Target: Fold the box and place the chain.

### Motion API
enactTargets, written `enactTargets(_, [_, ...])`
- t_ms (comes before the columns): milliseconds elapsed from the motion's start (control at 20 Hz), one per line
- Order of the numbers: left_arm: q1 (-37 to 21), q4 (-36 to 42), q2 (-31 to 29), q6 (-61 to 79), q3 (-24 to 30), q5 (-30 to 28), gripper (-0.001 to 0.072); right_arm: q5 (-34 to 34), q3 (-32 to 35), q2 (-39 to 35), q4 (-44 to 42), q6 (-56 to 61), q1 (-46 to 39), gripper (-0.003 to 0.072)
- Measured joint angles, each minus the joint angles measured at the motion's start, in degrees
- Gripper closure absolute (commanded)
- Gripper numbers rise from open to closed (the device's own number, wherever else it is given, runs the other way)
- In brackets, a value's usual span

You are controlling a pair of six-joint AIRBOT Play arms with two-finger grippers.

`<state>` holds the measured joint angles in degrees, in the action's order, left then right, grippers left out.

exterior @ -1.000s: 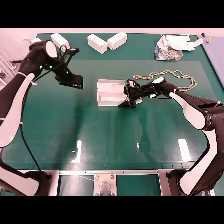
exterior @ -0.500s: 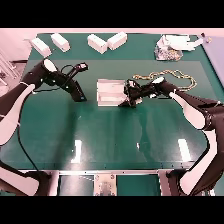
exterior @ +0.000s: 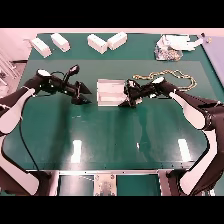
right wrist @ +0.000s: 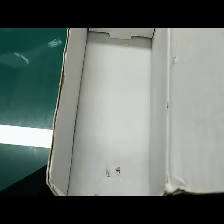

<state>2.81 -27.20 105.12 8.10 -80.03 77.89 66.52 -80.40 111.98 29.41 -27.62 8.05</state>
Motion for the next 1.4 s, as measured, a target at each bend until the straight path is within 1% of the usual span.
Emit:
enactTargets(100, [0.1, 0.5, 0.9, 3.1, 0.0, -0.4, -0.0011, 0.0, 0.0, 0.0, 0.0, 0.0, 0.0, 0.0193])
enactTargets(250, [0.2, 0.1, 1.6, 6.8, -0.2, -3.5, -0.0011, 0.0, 0.0, 0.0, 0.0, 0.0, 0.0, 0.0193])
enactTargets(400, [0.4, -0.4, 2.1, 9.0, -0.3, -6.1, -0.0011, 0.0, 0.0, 0.0, 0.0, 0.0, 0.0, 0.0193])
enactTargets(550, [0.9, -0.7, 3.0, 10.1, -0.9, -7.4, -0.0011, 0.0, 0.0, 0.0, 0.0, 0.0, 0.0, 0.0193])
enactTargets(800, [3.0, -1.3, 3.8, 11.5, -1.5, -7.9, -0.0011, 0.0, 0.0, 0.0, 0.0, 0.0, 0.0, 0.0193])
enactTargets(950, [3.6, -0.7, 3.9, 11.7, -1.6, -9.0, 0.0005, 0.0, 0.0, 0.0, 0.0, 0.0, 0.0, 0.0193])
enactTargets(1050, [3.7, -0.2, 4.0, 11.8, -1.6, -9.9, -0.0011, 0.0, 0.0, 0.0, 0.0, 0.0, 0.0, 0.0193])
enactTargets(1150, [3.7, 0.4, 4.0, 11.9, -1.6, -10.4, -0.0011, 0.0, 0.0, 0.0, 0.0, 0.0, 0.0, 0.0193])
enactTargets(1250, [3.8, 1.0, 4.0, 13.3, -1.6, -10.1, -0.0011, 0.0, 0.0, 0.0, 0.0, 0.0, 0.0, 0.0193])
enactTargets(1400, [3.8, 1.6, 4.0, 15.1, -1.6, -8.1, -0.0011, 0.0, 0.0, 0.0, 0.0, 0.0, 0.0, 0.0193])
